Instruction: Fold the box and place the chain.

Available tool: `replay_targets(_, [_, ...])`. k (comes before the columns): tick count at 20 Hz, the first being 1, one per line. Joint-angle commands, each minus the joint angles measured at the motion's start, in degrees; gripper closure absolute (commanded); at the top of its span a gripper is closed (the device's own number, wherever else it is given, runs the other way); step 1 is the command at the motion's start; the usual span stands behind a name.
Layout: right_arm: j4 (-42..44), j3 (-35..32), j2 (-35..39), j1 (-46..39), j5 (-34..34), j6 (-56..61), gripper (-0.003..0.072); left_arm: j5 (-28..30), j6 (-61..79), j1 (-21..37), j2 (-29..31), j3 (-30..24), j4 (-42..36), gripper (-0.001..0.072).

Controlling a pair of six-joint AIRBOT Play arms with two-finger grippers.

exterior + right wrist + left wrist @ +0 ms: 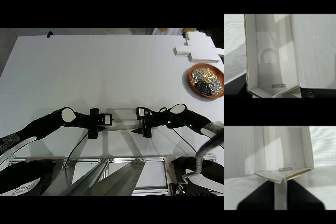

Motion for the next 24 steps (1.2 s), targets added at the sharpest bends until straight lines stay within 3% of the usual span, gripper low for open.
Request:
replay_targets(1, [0.0, 0.0, 0.0, 0.0, 0.0, 0.0, 0.0288, -1.0, -0.1, 0.0, 0.0, 0.0, -0.9, 0.0651])
replay_targets(13, [0.0, 0.0, 0.0, 0.0, 0.0, 0.0, 0.0288, -1.0, 0.4, -2.6, 0.0, 0.0, -4.2, 0.0636])
replay_targets(18, [0.0, 0.0, 0.0, 0.0, 0.0, 0.0, 0.0288, 1.8, 1.5, -4.4, -0.1, 0.0, -4.2, 0.0505])
replay_targets(22, [0.0, 0.0, 0.0, 0.0, 0.0, 0.0, 0.0288, 4.0, 1.5, -6.1, -0.1, 0.0, -4.3, 0.0246])
replay_targets(24, [0.0, 0.0, 0.0, 0.0, 0.0, 0.0, 0.0288, 4.1, 1.5, -6.1, -0.1, 0.0, -4.3, 0.0229])
